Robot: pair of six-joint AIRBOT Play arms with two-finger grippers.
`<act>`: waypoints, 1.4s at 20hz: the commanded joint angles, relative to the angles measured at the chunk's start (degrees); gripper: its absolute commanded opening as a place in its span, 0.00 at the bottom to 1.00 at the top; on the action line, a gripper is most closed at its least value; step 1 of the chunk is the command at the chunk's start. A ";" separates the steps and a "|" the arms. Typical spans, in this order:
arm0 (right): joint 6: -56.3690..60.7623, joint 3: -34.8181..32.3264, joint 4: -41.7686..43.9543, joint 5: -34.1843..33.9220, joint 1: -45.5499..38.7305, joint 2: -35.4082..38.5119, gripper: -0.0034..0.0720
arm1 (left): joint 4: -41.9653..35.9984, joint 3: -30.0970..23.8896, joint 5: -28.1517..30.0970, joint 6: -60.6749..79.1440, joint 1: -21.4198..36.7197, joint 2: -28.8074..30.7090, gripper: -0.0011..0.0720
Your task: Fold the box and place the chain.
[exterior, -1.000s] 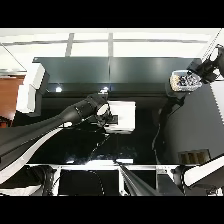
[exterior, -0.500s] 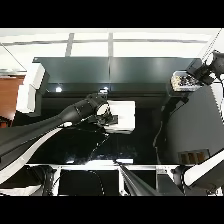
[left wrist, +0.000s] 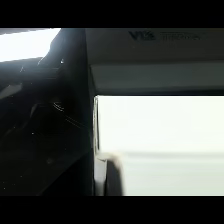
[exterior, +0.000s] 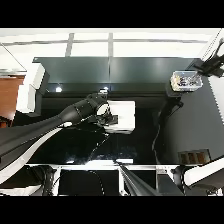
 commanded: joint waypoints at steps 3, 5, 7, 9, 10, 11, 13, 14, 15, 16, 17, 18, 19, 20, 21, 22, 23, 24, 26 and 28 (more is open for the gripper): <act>-11.65 2.49 -0.55 0.15 -0.09 12.85 0.06 | -0.42 0.04 -0.04 0.50 -0.02 0.00 0.05; -12.92 2.80 0.70 1.29 -0.09 18.08 0.06 | -0.37 0.04 0.00 0.55 -0.02 0.00 0.05; -17.29 2.78 4.79 6.19 -0.09 22.84 0.06 | -0.42 0.04 0.00 0.52 -0.04 0.00 0.05; -19.23 2.16 11.30 8.63 -0.09 27.26 0.06 | -0.42 0.04 -0.04 0.55 -0.02 0.00 0.05; -20.55 1.99 15.02 8.61 0.17 29.35 0.06 | -0.39 0.04 -0.02 0.55 -0.02 0.00 0.05; -22.62 1.95 18.93 8.61 0.37 31.01 0.06 | -0.39 0.04 -0.02 0.55 -0.02 0.00 0.05; -24.30 1.95 25.55 8.13 0.44 34.29 0.06 | -0.39 0.04 0.00 0.57 -0.04 0.00 0.05; -24.79 1.95 27.85 7.63 0.44 35.76 0.06 | -0.37 0.04 0.04 0.55 -0.02 -0.02 0.05; -24.79 1.95 29.57 7.30 0.44 36.92 0.06 | -0.37 0.04 0.07 0.55 0.00 0.00 0.05; -24.76 1.95 31.32 7.21 0.44 38.12 0.06 | -0.37 0.04 0.09 0.55 -0.02 -0.02 0.05; -24.59 1.95 32.52 7.39 0.44 39.15 0.06 | -0.39 0.04 0.09 0.55 -0.02 0.00 0.05; -22.77 1.95 32.59 7.91 0.59 40.04 0.06 | -0.37 0.04 0.09 0.55 -0.02 -0.02 0.05; -21.40 1.95 32.52 8.87 0.81 40.74 0.06 | -0.37 0.04 0.11 0.55 -0.02 0.00 0.05; -20.74 1.95 32.57 10.05 1.29 41.38 0.06 | -0.37 0.04 0.09 0.57 -0.02 -0.02 0.05; -20.02 1.95 32.68 11.76 2.10 41.79 0.06 | -0.37 0.04 0.09 0.55 -0.02 0.00 0.05; -20.09 1.95 32.72 13.88 3.21 42.01 0.06 | -0.37 0.04 0.13 0.55 -0.02 -0.02 0.05; -20.96 1.95 32.54 15.76 4.39 42.03 0.06 | -0.37 0.04 0.15 0.57 -0.02 -0.02 0.05; -23.43 1.92 32.37 16.00 6.08 42.03 0.06 | -0.26 0.04 -0.04 0.59 -0.02 0.00 0.05; -24.11 1.92 32.22 16.20 8.26 42.03 0.06 | -0.17 0.04 0.07 0.57 -0.02 0.00 0.05; -24.28 1.92 31.56 17.84 10.36 42.05 0.06 | -0.17 0.04 0.13 0.57 0.00 -0.02 0.05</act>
